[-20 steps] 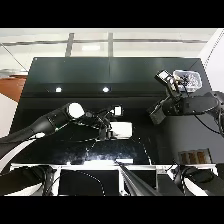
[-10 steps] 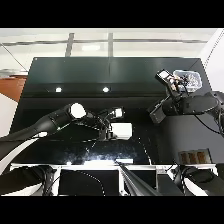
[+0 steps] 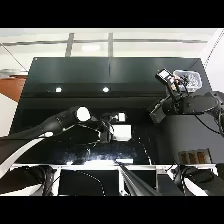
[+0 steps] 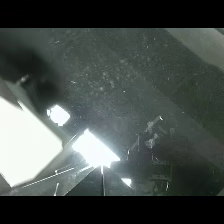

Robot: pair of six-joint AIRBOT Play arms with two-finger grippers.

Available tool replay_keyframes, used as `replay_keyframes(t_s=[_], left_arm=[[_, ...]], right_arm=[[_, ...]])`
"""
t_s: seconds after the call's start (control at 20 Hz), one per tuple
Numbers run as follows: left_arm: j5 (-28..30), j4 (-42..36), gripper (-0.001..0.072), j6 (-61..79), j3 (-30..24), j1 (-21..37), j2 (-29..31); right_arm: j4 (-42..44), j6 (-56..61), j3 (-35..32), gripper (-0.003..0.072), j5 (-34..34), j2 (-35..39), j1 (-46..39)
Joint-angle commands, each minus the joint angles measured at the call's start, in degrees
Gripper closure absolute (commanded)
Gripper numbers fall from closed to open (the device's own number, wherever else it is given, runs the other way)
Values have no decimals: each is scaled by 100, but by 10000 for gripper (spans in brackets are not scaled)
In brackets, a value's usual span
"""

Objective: Fold the box and place the chain.

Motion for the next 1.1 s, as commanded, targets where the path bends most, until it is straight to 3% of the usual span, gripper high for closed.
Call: replay_keyframes(t_s=[0.0, 0.2, 0.3, 0.55, 0.8, 1.05], left_arm=[[-55, 1165, 485, -1473, 205, 739, 225], [326, 1381, 489, -2577, 925, 2638, 197], [358, 1377, 489, -3246, 1657, 3696, -103], [-1126, 1672, 489, -4140, 4321, 5639, -1829], [-1196, 1939, 488, -4339, 5960, 6186, -3045], [-1322, 2028, 489, -4221, 6664, 6065, -3838]], right_arm=[[-4, 0, 2, 664, 44, 2, -2], [22, 2, 2, 664, 155, 2, 0], [111, 4, 2, 664, 153, 2, 0], [304, 52, 2, 664, 186, 2, 2], [365, 291, 2, 663, 437, 2, 2], [363, 468, 2, 664, 557, 2, 2]])
